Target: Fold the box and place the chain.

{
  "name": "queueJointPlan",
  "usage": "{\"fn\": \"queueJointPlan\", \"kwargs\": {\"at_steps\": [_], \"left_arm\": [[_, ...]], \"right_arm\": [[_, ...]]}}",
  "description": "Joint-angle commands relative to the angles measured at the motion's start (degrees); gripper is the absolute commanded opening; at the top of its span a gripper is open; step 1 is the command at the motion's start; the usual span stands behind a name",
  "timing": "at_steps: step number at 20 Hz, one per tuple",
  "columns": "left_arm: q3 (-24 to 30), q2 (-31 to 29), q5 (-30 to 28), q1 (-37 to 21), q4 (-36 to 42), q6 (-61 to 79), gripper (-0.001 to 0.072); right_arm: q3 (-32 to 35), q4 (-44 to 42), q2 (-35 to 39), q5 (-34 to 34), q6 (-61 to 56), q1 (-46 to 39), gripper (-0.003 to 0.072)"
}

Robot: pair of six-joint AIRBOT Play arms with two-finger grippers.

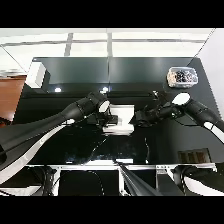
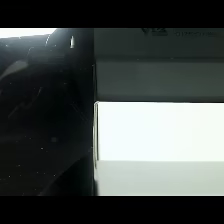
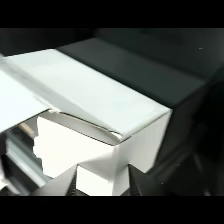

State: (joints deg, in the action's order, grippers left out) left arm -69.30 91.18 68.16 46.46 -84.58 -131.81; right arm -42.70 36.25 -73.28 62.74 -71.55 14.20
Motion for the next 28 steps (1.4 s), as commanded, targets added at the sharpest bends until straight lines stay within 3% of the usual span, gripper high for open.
{"fn": "queueJointPlan", "kwargs": {"at_steps": [1, 6, 9, 14, 22, 23, 24, 25, 28], "left_arm": [[0.0, 0.0, 0.0, 0.0, 0.0, 0.0, 0.0029], [0.0, 0.0, 0.0, 0.0, 0.0, 0.0, 0.0029], [0.0, 0.0, 0.0, 0.0, 0.0, 0.0, 0.003], [0.0, 0.0, 0.0, 0.0, 0.0, 0.0, 0.003], [0.0, 0.0, 0.0, 0.0, 0.0, 0.0, 0.003], [0.0, 0.0, 0.0, 0.0, 0.0, 0.0, 0.003], [0.0, 0.0, -0.1, 0.0, 0.0, 0.0, 0.003], [0.0, 0.0, -0.1, 0.0, 0.0, 0.0, 0.0029], [0.0, 0.0, -0.1, 0.0, 0.0, 0.0, 0.003]], "right_arm": [[-2.6, 8.7, 0.0, -2.9, -8.7, 4.3, 0.0335], [-5.8, 23.9, -0.5, -7.6, -25.9, 12.1, 0.0334], [-8.0, 31.8, -2.5, -7.1, -34.8, 16.2, 0.0296], [-12.5, 44.3, -6.2, -4.0, -49.5, 22.8, 0.0296], [-12.9, 46.2, -7.7, -1.9, -55.3, 24.5, 0.0296], [-12.9, 46.2, -7.7, -1.9, -55.4, 24.5, 0.0244], [-12.9, 46.1, -7.7, -1.9, -55.4, 24.5, 0.0095], [-12.9, 46.1, -7.7, -1.9, -55.4, 24.5, 0.0019], [-12.9, 45.8, -7.7, -2.1, -55.5, 24.5, 0.002]]}}
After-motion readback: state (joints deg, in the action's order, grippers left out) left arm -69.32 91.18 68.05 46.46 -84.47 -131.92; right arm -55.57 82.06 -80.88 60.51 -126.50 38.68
